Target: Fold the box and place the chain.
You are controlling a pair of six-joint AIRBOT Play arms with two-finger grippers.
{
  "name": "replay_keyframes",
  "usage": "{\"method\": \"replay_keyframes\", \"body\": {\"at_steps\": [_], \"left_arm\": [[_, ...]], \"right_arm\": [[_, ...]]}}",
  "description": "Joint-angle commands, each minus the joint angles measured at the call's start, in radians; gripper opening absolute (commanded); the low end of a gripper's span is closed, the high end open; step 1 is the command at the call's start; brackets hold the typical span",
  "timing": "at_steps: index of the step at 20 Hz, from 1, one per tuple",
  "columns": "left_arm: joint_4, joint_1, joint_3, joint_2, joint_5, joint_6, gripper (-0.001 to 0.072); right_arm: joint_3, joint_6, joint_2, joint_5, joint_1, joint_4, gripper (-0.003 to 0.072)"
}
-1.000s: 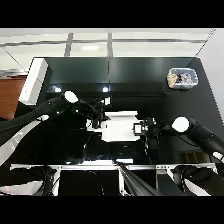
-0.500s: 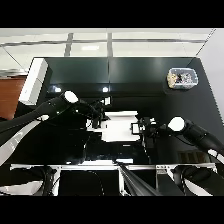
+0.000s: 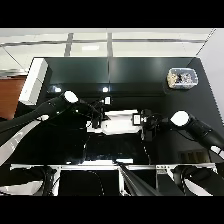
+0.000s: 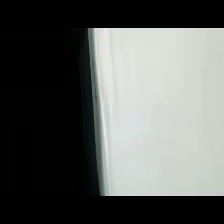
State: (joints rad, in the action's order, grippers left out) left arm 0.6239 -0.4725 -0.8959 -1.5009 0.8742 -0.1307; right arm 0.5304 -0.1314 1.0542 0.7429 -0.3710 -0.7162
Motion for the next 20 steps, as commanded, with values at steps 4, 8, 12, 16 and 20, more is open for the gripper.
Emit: {"method": "replay_keyframes", "body": {"at_steps": [4, 8, 12, 16, 20], "left_arm": [[0.000, -0.001, -0.001, -0.001, 0.002, 0.005, 0.0032], [0.000, -0.001, -0.001, -0.001, 0.002, 0.005, 0.0033], [0.000, 0.000, -0.001, 0.000, 0.002, 0.005, 0.0032], [0.001, 0.000, -0.001, 0.000, 0.019, 0.005, 0.0032], [0.001, 0.000, -0.001, 0.000, 0.027, 0.005, 0.0033]], "right_arm": [[0.042, -0.001, -0.002, 0.013, 0.086, 0.021, 0.0701], [0.042, -0.035, -0.001, 0.013, 0.103, 0.094, 0.0701], [0.042, -0.066, 0.024, 0.040, 0.103, 0.148, 0.0701], [0.027, -0.089, 0.067, 0.116, 0.081, 0.164, 0.0701], [0.023, -0.155, 0.117, 0.089, 0.074, 0.162, 0.0701]]}}
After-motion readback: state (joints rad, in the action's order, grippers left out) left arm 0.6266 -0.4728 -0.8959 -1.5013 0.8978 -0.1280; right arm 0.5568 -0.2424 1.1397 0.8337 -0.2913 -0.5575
